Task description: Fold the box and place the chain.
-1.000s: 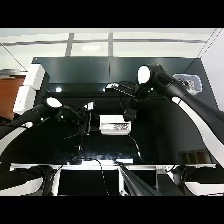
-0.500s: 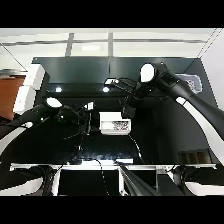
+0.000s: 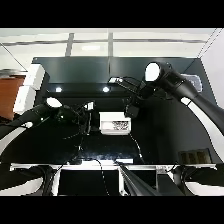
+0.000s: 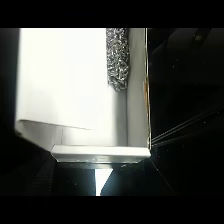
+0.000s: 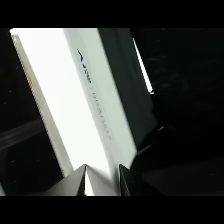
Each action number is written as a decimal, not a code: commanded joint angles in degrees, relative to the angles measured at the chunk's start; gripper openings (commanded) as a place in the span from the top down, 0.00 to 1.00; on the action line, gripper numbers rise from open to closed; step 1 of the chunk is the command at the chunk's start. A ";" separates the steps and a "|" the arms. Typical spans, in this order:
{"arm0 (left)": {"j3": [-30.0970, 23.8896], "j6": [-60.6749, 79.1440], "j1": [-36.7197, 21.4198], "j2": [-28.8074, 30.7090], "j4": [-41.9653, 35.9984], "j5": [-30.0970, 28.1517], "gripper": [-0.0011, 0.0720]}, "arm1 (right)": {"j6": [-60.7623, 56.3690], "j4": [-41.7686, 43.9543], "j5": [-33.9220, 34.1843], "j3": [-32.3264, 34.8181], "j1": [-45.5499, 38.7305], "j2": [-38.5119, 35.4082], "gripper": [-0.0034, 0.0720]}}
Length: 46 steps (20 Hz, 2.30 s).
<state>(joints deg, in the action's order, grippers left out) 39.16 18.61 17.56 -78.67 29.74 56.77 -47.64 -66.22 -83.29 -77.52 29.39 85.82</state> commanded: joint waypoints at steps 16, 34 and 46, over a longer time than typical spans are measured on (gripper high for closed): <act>0.02 0.00 0.00 -0.04 0.02 -0.02 0.35 | -1.36 3.69 0.52 3.72 0.90 -2.19 0.63; 0.02 0.00 0.00 -0.04 0.02 -0.04 0.35 | -3.65 0.98 2.93 6.14 3.85 -3.45 0.57; 0.02 0.00 0.00 -0.04 0.02 -0.04 0.35 | -4.00 -0.55 3.82 6.16 3.93 -3.45 0.63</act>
<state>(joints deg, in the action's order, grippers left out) 39.16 18.59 17.56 -78.67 29.76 56.75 -51.64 -66.46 -80.18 -71.37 33.30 82.37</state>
